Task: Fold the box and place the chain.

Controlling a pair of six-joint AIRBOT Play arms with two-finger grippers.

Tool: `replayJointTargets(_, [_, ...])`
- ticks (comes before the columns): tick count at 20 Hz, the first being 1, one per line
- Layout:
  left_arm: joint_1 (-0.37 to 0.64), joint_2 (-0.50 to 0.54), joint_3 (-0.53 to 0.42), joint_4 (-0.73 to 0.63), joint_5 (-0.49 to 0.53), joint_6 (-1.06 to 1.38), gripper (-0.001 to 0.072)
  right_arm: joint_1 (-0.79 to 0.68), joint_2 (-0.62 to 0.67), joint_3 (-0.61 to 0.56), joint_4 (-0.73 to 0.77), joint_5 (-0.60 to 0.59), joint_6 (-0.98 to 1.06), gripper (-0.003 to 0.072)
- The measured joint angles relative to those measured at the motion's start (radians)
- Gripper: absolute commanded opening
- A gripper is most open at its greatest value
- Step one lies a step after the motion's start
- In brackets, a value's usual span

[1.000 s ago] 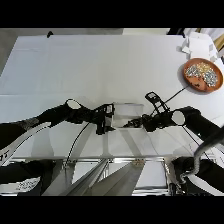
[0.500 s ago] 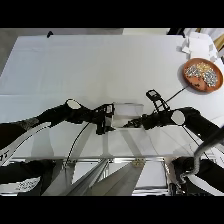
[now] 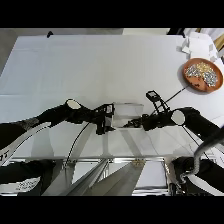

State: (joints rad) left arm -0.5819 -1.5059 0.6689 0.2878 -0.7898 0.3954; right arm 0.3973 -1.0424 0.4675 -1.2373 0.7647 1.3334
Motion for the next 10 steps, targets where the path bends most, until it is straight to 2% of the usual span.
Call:
replayJointTargets(5, [0.0, 0.0, 0.0, 0.0, 0.0, 0.0, 0.0135, 0.0, 0.066, 0.0, -0.063, 0.079, 0.007, 0.0018])
replayJointTargets(10, [0.0, 0.0, 0.0, 0.0, 0.0, 0.0, 0.0135, 0.0, 0.252, 0.0, -0.084, 0.125, 0.044, 0.0019])
